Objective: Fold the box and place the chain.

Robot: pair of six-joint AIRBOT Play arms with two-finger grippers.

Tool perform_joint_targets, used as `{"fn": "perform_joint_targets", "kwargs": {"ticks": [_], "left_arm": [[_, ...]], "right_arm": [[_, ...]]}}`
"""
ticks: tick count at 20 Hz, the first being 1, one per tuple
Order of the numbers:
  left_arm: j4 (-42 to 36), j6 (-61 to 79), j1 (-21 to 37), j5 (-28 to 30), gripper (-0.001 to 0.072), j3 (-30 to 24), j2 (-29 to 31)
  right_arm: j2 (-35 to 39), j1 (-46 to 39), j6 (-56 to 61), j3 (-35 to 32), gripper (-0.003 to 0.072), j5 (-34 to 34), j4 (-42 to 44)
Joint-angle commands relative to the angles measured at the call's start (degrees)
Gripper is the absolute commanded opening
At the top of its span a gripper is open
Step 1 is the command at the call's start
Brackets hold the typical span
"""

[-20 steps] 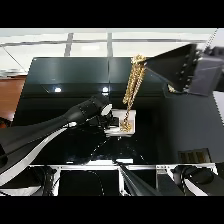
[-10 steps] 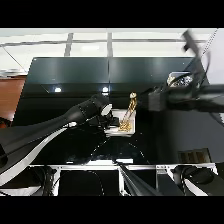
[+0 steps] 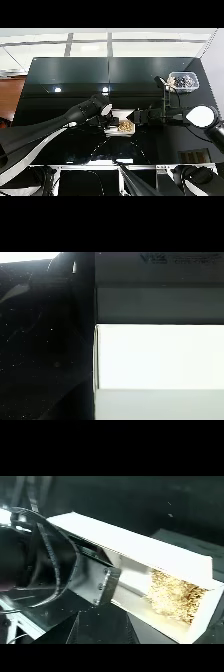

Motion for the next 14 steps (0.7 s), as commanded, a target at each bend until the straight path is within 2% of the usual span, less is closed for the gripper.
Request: {"fn": "perform_joint_targets", "kwargs": {"ticks": [1,4,6,10,11,13,14], "left_arm": [[-0.07,-0.02,0.02,-0.04,0.0026,-0.02,0.0],[-0.11,-0.02,0.02,0.15,0.0026,-0.02,-0.02],[-0.13,0.0,0.04,0.55,0.0026,0.0,-0.02],[-0.5,0.15,0.09,-0.72,0.0031,0.46,0.44],[-0.13,-0.09,0.09,-1.62,0.0128,1.01,0.96],[0.66,-0.09,0.09,-2.67,0.0536,1.95,3.02],[1.49,-0.07,-0.02,-2.71,0.0587,2.21,4.63]], "right_arm": [[-0.26,-2.21,0.31,-0.48,0.0347,-0.61,-5.27],[-0.26,-8.72,0.42,-0.35,0.0347,-0.44,-14.38],[-0.26,-11.69,0.48,-0.37,0.0347,-0.26,-15.45],[-0.26,-11.43,0.02,-0.37,0.0347,0.04,-15.56],[-0.26,-11.37,-0.2,-0.37,0.0347,0.2,-15.56],[-0.26,-11.39,-0.39,-0.37,0.0347,0.35,-15.78],[-0.26,-11.41,-0.39,-0.37,0.0347,0.35,-15.82]]}}
